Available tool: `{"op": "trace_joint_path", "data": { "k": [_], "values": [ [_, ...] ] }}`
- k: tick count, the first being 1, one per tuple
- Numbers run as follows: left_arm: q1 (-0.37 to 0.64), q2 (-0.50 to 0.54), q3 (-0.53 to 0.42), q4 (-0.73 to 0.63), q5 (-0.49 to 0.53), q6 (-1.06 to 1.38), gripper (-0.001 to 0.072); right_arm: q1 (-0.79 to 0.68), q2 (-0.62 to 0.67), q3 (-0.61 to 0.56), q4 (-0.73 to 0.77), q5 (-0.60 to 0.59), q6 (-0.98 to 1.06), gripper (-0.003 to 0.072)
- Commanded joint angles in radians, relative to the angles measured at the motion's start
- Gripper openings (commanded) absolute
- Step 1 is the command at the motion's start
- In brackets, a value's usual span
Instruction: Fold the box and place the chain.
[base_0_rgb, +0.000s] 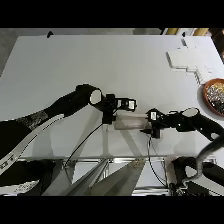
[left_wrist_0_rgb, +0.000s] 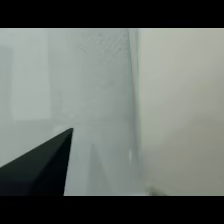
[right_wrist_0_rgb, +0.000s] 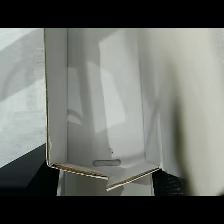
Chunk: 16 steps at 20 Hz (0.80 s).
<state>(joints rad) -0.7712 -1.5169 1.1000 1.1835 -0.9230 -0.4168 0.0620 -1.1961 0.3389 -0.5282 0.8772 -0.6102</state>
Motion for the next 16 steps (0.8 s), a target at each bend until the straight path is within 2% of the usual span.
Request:
{"op": "trace_joint_path", "data": {
  "k": [1,5,6,8,9,10,13,16],
  "values": [
    [0.016,0.039,0.001,0.058,-0.056,-0.093,0.0599,0.000,0.000,-0.001,0.005,-0.002,0.008,0.0410],
    [0.048,0.124,0.001,0.138,-0.197,-0.236,0.0594,0.000,0.000,-0.001,0.005,-0.002,0.007,0.0410],
    [0.051,0.150,0.001,0.139,-0.227,-0.259,0.0539,0.000,0.000,-0.001,0.005,-0.002,0.007,0.0410],
    [0.050,0.199,0.001,0.138,-0.276,-0.292,0.0256,0.000,0.000,-0.001,0.005,-0.002,0.007,0.0410],
    [0.044,0.225,0.001,0.130,-0.313,-0.322,0.0057,0.000,0.000,-0.001,0.005,-0.002,0.007,0.0410],
    [0.033,0.244,0.001,0.102,-0.344,-0.342,0.0001,0.000,0.000,-0.001,0.005,-0.002,0.007,0.0410],
    [-0.043,0.261,0.000,0.013,-0.327,-0.374,0.0001,0.000,0.000,-0.001,0.005,-0.002,0.007,0.0410],
    [-0.154,0.241,-0.001,0.016,-0.120,-0.368,0.0004,0.000,0.000,-0.001,0.005,-0.002,0.007,0.0410]
  ]
}}
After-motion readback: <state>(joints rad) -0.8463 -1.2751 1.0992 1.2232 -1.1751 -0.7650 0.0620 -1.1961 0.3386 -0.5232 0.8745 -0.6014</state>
